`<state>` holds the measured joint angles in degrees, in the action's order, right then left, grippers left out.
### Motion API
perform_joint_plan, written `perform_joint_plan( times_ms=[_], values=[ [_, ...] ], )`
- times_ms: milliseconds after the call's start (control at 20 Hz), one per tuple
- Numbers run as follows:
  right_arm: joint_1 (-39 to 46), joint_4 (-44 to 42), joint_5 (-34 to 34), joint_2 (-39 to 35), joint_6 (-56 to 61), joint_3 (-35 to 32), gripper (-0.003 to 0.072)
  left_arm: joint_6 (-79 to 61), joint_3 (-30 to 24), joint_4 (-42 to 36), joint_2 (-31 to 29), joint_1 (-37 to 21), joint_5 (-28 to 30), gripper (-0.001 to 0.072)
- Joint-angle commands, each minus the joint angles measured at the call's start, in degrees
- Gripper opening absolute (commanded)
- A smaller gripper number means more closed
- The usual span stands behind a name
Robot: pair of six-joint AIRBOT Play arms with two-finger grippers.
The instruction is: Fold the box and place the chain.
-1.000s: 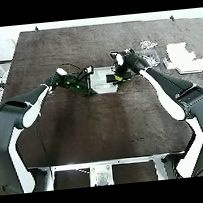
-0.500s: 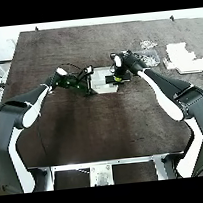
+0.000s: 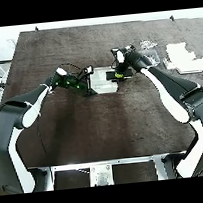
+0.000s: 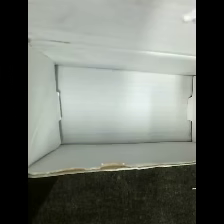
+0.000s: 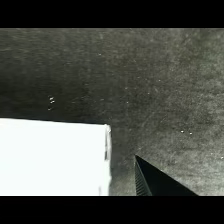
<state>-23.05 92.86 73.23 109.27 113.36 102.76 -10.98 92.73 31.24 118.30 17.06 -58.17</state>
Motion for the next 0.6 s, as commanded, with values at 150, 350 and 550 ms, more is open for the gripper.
perform_joint_plan(
  times_ms=[150,350,550],
  values=[
    [0.04,-1.53,2.29,-3.82,-7.02,0.09,0.0419,0.04,0.0,-0.02,-0.02,-0.02,0.07,0.0401],
    [2.95,4.55,1.99,-7.8,-11.5,0.09,0.0417,0.04,0.0,-0.02,-0.02,-0.02,0.07,0.0401],
    [12.0,4.74,-3.26,-9.55,-15.37,0.11,0.0407,0.04,0.0,-0.02,-0.02,-0.02,0.07,0.0401]
  ],
)
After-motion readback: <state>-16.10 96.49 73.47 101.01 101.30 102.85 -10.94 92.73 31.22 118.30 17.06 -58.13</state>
